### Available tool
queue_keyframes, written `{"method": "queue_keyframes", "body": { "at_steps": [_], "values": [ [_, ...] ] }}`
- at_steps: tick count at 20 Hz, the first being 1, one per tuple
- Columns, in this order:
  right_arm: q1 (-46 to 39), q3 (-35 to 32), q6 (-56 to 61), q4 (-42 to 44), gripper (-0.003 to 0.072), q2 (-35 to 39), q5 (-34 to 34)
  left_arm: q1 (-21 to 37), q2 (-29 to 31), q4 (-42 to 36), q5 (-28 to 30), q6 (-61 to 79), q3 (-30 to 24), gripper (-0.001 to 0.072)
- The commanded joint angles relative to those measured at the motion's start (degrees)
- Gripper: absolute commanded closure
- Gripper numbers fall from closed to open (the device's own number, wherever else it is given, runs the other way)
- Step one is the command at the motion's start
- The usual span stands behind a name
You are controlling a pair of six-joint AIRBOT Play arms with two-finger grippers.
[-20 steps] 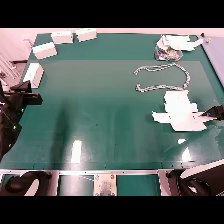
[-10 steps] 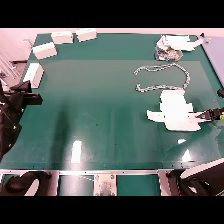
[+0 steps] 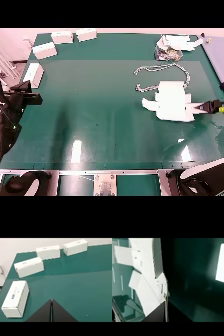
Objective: Fold the box and place the chain.
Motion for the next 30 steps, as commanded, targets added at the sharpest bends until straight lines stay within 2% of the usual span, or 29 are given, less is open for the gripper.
{"method": "queue_keyframes", "body": {
  "at_steps": [1,10,16,17,22,27,30],
  "values": [
    [3.9,-1.8,5.8,8.2,0.0674,5.8,0.5,0.0,0.0,0.0,0.0,0.0,0.0,0.069],
    [22.2,-7.6,14.0,8.2,0.0674,17.8,0.5,0.0,0.0,0.0,0.0,0.0,0.0,0.0689],
    [34.0,-7.9,15.9,10.3,0.0674,21.9,-0.9,0.0,0.0,0.0,0.0,0.0,0.0,0.069],
    [35.8,-7.9,16.0,10.5,0.0674,21.9,-3.7,0.0,0.0,0.0,0.0,0.0,0.0,0.0689],
    [43.8,-13.1,17.6,8.8,0.0675,21.8,-27.5,0.0,0.0,0.0,0.0,0.0,0.0,0.069],
    [45.6,-24.8,16.1,8.9,0.0676,21.8,-39.2,0.0,0.0,0.0,0.0,0.0,0.0,0.0689],
    [45.7,-28.0,14.2,7.2,0.0677,21.8,-43.1,0.0,0.0,0.0,0.0,0.0,0.0,0.0689]
  ]
}}
